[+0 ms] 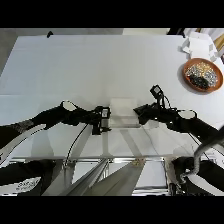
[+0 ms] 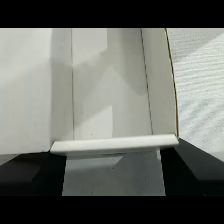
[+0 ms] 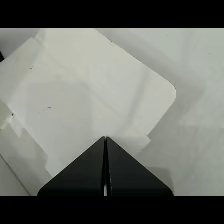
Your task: Fold the box and place the chain.
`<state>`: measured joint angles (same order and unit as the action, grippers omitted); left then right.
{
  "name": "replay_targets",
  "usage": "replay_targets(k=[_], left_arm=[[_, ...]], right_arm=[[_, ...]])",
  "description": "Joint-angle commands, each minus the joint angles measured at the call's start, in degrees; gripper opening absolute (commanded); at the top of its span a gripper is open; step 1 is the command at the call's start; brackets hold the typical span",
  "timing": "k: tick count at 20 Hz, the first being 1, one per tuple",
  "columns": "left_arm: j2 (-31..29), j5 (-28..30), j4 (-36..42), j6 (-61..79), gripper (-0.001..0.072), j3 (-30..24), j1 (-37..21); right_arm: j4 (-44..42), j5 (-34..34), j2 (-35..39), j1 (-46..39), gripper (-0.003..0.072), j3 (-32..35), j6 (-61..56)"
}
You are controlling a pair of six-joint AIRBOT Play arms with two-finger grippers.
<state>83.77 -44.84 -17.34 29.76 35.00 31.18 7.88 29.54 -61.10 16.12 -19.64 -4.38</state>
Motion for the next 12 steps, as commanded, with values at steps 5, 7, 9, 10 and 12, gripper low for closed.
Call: replay_targets(k=[5,7,9,10,12], left_arm=[[0.0,0.0,0.0,0.0,0.0251,0.0,0.0],[0.0,0.0,0.0,0.0,0.0251,0.0,0.0],[0.0,0.0,0.0,0.0,0.0251,0.0,0.0],[0.0,0.0,0.0,0.0,0.0251,0.0,0.0],[0.0,0.0,0.0,0.0,0.0251,0.0,0.0]], right_arm=[[14.6,6.1,12.2,0.0,0.0017,-4.3,-1.2],[27.8,11.6,15.2,0.0,0.0016,-4.3,-1.2],[40.9,16.7,16.2,-0.1,0.0017,-4.3,-1.4],[46.7,18.7,16.2,-0.1,0.0017,-4.3,-1.5],[53.3,18.8,16.2,-0.1,0.0170,-4.3,-1.6]])
